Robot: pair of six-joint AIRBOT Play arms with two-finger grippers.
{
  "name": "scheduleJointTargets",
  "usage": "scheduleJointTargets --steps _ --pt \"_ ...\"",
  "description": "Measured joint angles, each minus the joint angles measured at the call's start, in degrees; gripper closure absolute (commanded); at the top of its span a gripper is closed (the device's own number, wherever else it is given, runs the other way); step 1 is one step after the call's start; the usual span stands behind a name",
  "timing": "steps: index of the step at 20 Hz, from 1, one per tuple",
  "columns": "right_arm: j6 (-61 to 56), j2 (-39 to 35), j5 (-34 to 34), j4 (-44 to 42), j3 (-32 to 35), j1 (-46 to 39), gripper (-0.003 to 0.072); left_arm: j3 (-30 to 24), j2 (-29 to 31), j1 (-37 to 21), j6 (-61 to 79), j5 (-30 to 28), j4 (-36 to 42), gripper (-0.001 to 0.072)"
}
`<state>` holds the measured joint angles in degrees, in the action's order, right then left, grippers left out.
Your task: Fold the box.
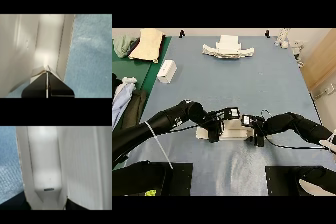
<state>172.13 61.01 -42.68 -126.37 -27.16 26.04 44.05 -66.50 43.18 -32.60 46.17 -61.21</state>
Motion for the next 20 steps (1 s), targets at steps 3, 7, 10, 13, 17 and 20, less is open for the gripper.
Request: scheduleJointTargets --steps 3,7,10,13,17,20 --pt "0.0 0.0 0.02 0.0 0.0 0.02 0.0273 0.0 -1.29 0.07 -0.28 -0.87 1.97 0.0378" --pt "0.0 0.0 0.02 0.0 0.0 0.02 0.0273 0.0 -1.92 0.07 -0.42 -1.27 2.67 0.0379" --pt "0.0 0.0 0.02 0.0 0.0 0.0 0.0273 0.0 -1.81 0.0 -1.36 -1.01 1.7 0.0694" --pt "0.0 0.0 0.02 0.0 0.0 0.02 0.0273 0.66 -0.24 0.0 -6.34 1.25 -2.99 0.0695" --pt "0.0 0.0 0.02 0.0 0.0 0.0 0.0273 1.31 4.68 -1.44 -18.67 4.63 -10.69 0.0695" --pt "0.0 0.0 0.02 0.0 0.0 0.0 0.0273 0.9 7.61 -5.86 -30.16 8.35 -13.03 0.0695"
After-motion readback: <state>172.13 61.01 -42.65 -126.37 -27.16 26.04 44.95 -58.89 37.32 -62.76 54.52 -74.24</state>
